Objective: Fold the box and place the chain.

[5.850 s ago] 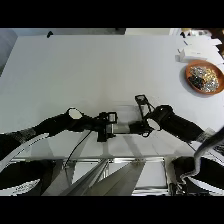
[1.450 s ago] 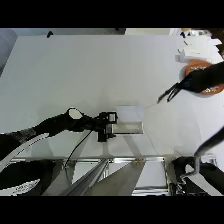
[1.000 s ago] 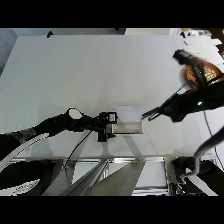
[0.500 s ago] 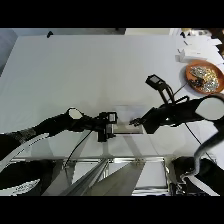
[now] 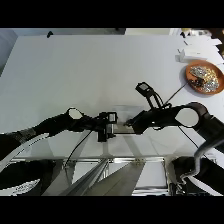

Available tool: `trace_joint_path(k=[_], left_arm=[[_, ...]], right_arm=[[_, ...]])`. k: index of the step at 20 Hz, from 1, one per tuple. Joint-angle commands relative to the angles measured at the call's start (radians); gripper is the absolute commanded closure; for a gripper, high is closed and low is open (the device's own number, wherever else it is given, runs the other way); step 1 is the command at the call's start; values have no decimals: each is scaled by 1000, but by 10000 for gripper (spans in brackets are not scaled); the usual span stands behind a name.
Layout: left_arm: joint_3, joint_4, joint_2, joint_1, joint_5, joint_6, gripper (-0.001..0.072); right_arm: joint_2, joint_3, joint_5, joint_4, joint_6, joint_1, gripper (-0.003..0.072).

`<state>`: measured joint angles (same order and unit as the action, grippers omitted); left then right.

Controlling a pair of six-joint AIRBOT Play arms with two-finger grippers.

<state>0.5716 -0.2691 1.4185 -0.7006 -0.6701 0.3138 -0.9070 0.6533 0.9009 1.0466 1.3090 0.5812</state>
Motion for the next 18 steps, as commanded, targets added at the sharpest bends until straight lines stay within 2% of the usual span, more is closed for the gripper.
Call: trace_joint_path(k=[1, 2, 5, 8, 9, 10, 11, 15, 18], left_arm=[[0, 0, 0, 1, 0, 0, 598], [0, 0, 0, 1, 0, 0, 598], [0, 0, 0, 1, 0, 0, 598], [0, 0, 0, 1, 0, 0, 598], [0, 0, 0, 1, 0, 0, 598], [0, 0, 0, 1, 0, 0, 598], [0, 0, 0, 1, 0, 0, 598], [0, 0, 0, 1, 0, 0, 598], [0, 0, 0, 1, 0, 0, 598]], right_arm=[[-31, -5, -18, 13, 3, 16, 664], [-40, -5, -1, 12, 3, 16, 625], [-74, -5, 50, 12, 3, 16, 618], [-92, -5, 53, 7, 4, 16, 618], [-92, -5, 58, 0, 4, 16, 580], [-91, -5, 64, -10, 3, 16, 471], [-88, -5, 71, -23, 3, 16, 418], [-35, 40, 133, -22, 2, 5, 418], [29, 132, 222, 77, 4, -70, 420]])
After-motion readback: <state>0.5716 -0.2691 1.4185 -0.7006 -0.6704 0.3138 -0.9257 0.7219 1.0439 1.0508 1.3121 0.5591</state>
